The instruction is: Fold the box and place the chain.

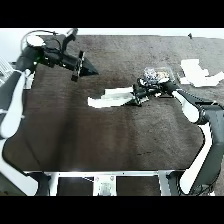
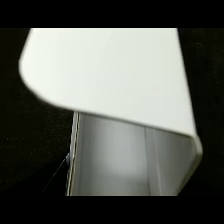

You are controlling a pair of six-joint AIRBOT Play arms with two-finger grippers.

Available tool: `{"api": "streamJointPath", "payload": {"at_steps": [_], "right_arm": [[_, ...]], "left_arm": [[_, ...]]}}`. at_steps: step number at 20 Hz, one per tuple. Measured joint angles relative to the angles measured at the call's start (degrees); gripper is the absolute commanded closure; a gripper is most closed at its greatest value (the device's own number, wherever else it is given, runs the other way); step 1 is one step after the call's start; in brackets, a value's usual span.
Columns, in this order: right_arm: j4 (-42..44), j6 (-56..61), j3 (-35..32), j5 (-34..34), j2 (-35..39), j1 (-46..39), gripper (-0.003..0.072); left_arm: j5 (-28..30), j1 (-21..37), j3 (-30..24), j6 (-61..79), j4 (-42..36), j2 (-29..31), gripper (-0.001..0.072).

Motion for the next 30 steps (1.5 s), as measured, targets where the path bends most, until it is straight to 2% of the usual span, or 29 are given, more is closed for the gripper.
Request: {"api": "streamJointPath", "payload": {"at_steps": [3, 5, 7, 10, 15, 18, 21, 25, 30], "right_arm": [[0.00, 0.00, 0.00, 0.00, 0.00, 0.00, 0.0137], [0.00, 0.00, 0.00, 0.02, 0.00, 0.00, 0.0137], [0.00, 0.00, 0.00, 0.02, 0.00, 0.00, 0.0137], [0.00, 0.02, 0.00, 0.02, 0.00, 0.00, 0.0137], [0.00, 0.00, 0.00, 0.02, 0.00, 0.00, 0.0137], [-0.02, 0.00, 0.00, 0.02, 0.00, 0.00, 0.0137], [0.00, 0.00, 0.00, 0.02, 0.00, 0.00, 0.0136], [-0.02, 0.02, 0.00, 0.02, 0.00, 0.00, 0.0137], [0.00, 0.02, 0.00, 0.02, 0.00, 0.00, 0.0137]], "left_arm": [[10.27, -2.80, -11.98, 4.74, -1.33, 10.38, 0.0695], [19.41, -5.95, -21.62, 8.76, -1.90, 16.79, 0.0695], [26.77, -9.33, -29.79, 11.54, -3.45, 20.96, 0.0694], [33.97, -13.51, -39.01, 13.66, -6.36, 23.85, 0.0693], [39.08, -18.69, -49.66, 14.45, -8.70, 24.98, 0.0693], [42.56, -19.71, -52.00, 14.03, -9.25, 23.78, 0.0692], [46.88, -19.85, -50.93, 15.10, -9.42, 20.57, 0.0692], [47.80, -16.83, -45.44, 16.50, -9.33, 14.62, 0.0692], [43.65, -10.99, -35.71, 16.85, -9.35, 7.56, 0.0692]]}}
